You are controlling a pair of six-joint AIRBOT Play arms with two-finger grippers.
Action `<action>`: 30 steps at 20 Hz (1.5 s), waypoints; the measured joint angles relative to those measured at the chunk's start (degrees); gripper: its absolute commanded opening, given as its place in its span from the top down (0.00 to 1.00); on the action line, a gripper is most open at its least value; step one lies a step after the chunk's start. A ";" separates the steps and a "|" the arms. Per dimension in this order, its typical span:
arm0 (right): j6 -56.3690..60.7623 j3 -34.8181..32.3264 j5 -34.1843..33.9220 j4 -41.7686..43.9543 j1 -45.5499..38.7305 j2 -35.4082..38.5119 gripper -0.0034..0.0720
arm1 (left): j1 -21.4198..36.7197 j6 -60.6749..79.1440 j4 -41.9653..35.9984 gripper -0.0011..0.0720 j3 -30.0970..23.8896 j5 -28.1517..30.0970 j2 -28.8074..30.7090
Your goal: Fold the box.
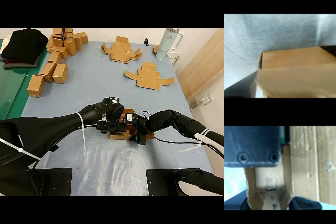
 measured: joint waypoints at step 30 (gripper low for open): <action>0.00 0.00 0.02 0.00 0.00 0.00 0.25 | -0.66 -3.19 3.15 0.16 2.62 -4.66 -3.26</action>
